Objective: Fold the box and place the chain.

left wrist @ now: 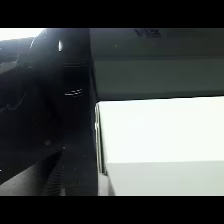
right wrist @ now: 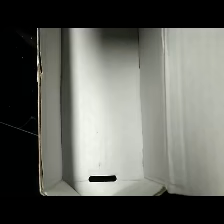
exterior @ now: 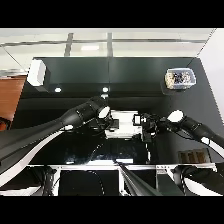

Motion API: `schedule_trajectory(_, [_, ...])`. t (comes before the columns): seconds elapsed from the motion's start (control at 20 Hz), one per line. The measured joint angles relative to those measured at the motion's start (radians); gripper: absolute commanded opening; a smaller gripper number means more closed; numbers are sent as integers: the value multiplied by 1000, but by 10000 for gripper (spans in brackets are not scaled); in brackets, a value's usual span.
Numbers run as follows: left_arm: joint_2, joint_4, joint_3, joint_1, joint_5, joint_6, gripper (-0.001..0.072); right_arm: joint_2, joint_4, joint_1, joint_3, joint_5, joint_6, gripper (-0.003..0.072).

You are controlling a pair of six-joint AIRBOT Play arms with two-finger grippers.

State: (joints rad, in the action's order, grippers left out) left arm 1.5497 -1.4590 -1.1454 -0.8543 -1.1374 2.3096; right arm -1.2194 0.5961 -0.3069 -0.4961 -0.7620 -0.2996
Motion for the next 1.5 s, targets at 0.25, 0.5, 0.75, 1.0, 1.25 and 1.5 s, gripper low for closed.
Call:
schedule_trajectory(0.25, [3, 10, -1, -3, 4, 12, 156, 0, 0, 0, 0, 0, 0, 95])
schedule_trajectory(0.5, [4, 20, -2, -4, 6, 16, 26, 0, 0, 0, 0, 0, 0, 95])
schedule_trajectory(0.75, [5, 38, -4, -5, 13, 12, 611, 0, 0, 0, 0, 0, 0, 95])
schedule_trajectory(1.0, [6, 40, -14, -5, 12, 23, 622, 0, 0, 0, 0, 0, 0, 95])
schedule_trajectory(1.25, [22, 2, -24, -16, 0, 74, 506, 0, 0, 0, 0, 0, 0, 95])
schedule_trajectory(1.5, [29, -43, -38, -39, -5, 79, 27, 0, -1, 0, 0, 0, 2, 95])
